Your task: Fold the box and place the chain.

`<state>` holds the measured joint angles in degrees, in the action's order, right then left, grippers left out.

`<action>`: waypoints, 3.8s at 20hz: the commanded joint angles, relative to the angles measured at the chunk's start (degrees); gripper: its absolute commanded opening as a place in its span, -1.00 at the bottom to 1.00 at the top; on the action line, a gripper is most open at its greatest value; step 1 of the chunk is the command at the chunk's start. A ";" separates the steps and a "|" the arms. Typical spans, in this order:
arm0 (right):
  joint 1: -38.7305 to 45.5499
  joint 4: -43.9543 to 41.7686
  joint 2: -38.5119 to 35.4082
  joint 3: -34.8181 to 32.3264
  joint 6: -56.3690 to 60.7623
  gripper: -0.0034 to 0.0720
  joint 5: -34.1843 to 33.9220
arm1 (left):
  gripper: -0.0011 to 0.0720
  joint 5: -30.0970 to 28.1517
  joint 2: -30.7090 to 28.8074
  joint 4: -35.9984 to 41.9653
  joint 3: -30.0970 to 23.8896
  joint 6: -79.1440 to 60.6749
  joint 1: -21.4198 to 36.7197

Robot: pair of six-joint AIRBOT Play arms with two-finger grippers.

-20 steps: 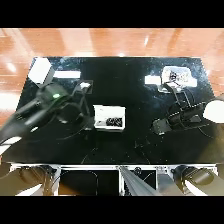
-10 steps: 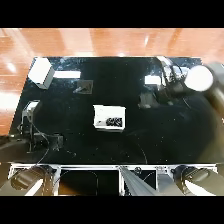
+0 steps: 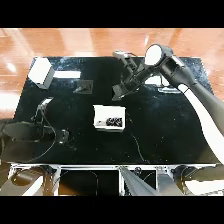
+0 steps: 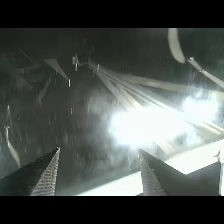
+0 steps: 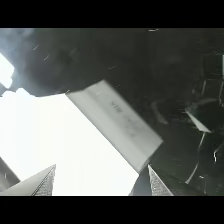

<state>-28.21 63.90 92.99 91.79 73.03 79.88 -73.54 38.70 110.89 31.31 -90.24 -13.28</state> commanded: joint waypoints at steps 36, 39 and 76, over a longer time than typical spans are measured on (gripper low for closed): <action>-5.84 2.01 2.86 -1.97 -14.43 0.88 6.91 | 0.65 9.25 7.98 4.09 3.63 -2.49 0.31; -8.15 4.31 2.86 -5.53 -11.72 0.88 7.26 | 0.65 9.22 7.98 4.13 3.63 -2.49 0.31; -18.60 14.49 -0.74 -7.19 -13.51 1.00 0.39 | 0.65 9.75 8.00 4.24 3.19 -2.51 0.31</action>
<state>-45.36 77.91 92.25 84.68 59.53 80.95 -63.94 46.65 115.15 34.50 -92.75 -13.04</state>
